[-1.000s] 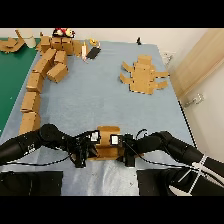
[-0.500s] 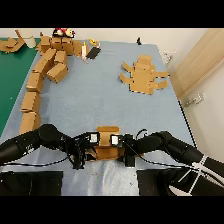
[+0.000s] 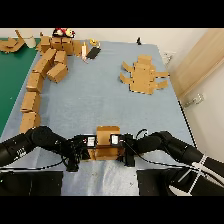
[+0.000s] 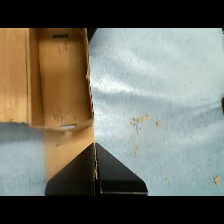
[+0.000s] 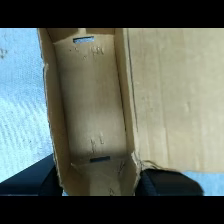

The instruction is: Fold the box.

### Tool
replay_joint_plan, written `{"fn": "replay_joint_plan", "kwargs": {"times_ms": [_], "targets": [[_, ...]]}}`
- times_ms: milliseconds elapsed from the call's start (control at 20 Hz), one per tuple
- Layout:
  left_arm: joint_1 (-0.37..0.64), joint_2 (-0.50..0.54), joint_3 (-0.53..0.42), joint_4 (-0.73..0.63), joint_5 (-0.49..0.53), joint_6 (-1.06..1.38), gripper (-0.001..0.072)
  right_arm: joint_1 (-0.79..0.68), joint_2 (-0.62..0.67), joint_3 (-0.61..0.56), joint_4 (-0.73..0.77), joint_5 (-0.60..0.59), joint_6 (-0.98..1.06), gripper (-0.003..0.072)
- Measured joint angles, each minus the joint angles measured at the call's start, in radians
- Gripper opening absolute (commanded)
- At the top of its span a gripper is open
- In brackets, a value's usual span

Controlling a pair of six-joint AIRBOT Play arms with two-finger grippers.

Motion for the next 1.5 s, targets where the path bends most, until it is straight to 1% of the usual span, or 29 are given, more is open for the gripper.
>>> {"fn": "replay_joint_plan", "kwargs": {"times_ms": [200, 400, 600, 800, 1500], "targets": [[0.000, 0.002, -0.011, 0.023, 0.076, -0.008, 0.0018, 0.000, 0.000, 0.000, 0.000, 0.000, -0.002, 0.0451], [0.000, -0.041, -0.014, -0.060, 0.117, 0.070, 0.0020, 0.000, 0.000, 0.000, 0.000, -0.001, -0.002, 0.0451], [0.000, -0.086, -0.014, -0.166, 0.133, 0.171, 0.0020, 0.000, 0.000, 0.000, -0.001, -0.001, -0.002, 0.0451], [0.000, -0.105, -0.014, -0.221, 0.139, 0.229, 0.0020, 0.000, 0.000, 0.000, -0.001, -0.002, -0.002, 0.0451], [-0.002, -0.135, -0.014, -0.298, 0.153, 0.332, 0.0023, 0.000, 0.000, 0.000, -0.001, -0.002, -0.002, 0.0451]]}}
